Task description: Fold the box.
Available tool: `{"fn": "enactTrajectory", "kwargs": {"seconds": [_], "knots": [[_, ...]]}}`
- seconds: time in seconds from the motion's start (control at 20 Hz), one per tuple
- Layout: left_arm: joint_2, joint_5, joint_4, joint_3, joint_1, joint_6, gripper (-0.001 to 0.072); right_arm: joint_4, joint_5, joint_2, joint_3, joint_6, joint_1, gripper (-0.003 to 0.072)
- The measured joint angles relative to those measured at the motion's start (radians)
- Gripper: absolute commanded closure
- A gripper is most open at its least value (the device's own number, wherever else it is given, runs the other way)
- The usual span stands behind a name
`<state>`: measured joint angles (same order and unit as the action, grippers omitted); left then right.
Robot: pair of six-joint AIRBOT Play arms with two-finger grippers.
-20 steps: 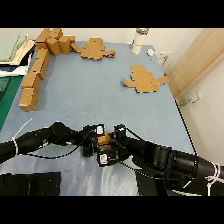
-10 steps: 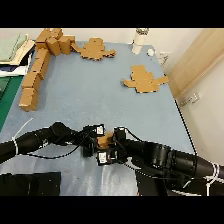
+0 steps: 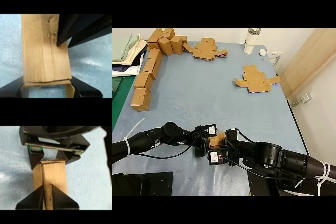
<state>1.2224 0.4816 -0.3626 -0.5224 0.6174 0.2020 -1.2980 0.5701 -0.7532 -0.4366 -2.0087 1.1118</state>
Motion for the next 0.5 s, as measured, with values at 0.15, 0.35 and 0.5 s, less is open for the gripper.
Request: {"fn": "enactTrajectory", "kwargs": {"seconds": [0.15,0.35,0.5], "knots": [[0.0,0.0,0.0,0.0,0.0,0.0,0.0497,-0.003,0.0,0.0,0.0,0.0,0.0,0.0531],[0.0,0.0,0.0,0.0,0.0,0.0,0.0497,-0.011,0.003,0.006,0.0,0.0,0.0,0.0491],[0.0,0.0,0.0,0.0,0.0,0.0,0.0497,-0.023,0.034,0.048,-0.002,0.031,0.0,0.0445]]}}
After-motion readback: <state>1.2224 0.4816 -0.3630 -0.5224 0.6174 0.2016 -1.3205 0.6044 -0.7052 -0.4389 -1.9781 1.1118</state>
